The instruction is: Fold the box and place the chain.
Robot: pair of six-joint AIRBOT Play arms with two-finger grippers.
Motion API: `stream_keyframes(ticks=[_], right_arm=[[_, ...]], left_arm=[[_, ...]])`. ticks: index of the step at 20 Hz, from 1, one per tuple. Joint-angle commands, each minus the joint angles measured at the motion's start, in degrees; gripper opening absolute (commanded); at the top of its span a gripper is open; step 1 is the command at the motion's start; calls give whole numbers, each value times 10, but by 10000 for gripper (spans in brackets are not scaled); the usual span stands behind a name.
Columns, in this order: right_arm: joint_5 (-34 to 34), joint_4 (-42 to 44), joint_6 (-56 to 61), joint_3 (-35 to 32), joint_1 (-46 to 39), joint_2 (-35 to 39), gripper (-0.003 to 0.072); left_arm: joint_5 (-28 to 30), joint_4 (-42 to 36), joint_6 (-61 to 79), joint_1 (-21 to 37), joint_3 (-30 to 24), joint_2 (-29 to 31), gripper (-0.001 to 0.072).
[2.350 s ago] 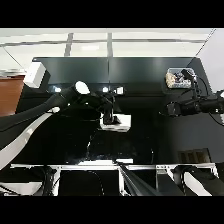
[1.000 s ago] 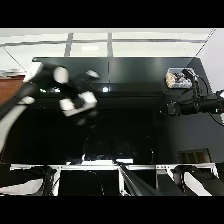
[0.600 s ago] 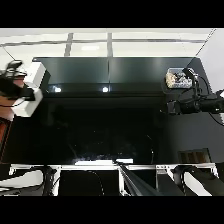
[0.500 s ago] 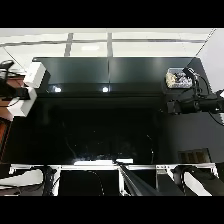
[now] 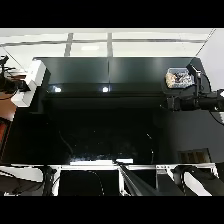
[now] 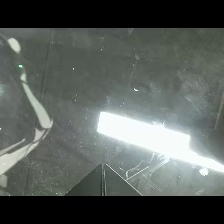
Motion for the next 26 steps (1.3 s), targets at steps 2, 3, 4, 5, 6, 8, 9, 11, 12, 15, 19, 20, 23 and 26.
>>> stream_keyframes(ticks=[2, 3, 4, 5, 6, 8, 9, 11, 12, 15, 19, 20, 23, 26], right_arm=[[-3, 0, 3, 0, 0, 0, 14], [-4, 0, 3, 0, 0, 0, 14], [-6, 0, 3, 0, 0, 0, 14], [-8, 1, 3, 0, 0, 0, 14], [-25, 8, 3, -1, 0, 0, 14], [-151, 42, 16, -15, 16, 0, 14], [-212, 59, 18, -24, 34, -2, 14], [-278, 53, 18, -29, 81, -11, 14], [-283, 43, 17, -29, 99, -16, 14], [-282, -30, 17, -29, 145, -23, 13], [-303, -81, 17, -31, 152, -27, 14], [-316, -90, 17, -34, 152, -27, 14], [-356, -130, 16, -37, 152, -28, 14], [-358, -124, 16, -36, 152, -28, 15]], left_arm=[[-3, -57, 17, -3, 17, -18, 306], [-12, -58, 16, -6, 24, -18, 576], [-38, -58, 10, -7, 40, -18, 715], [-72, -62, -3, -10, 65, -18, 715], [-105, -68, -46, -11, 99, -18, 714], [-175, -98, -127, -11, 175, -18, 685], [-218, -105, -149, -11, 212, -18, 546], [-327, -120, -174, -16, 273, -14, 96], [-361, -123, -174, -21, 280, -2, 25], [-328, -120, -164, -57, 214, 96, 25], [-152, -120, -89, -114, -82, 305, 25], [-82, -121, -90, -128, -183, 368, 25], [73, -118, -90, -144, -395, 517, 26], [97, -93, -90, -143, -462, 589, 27]])
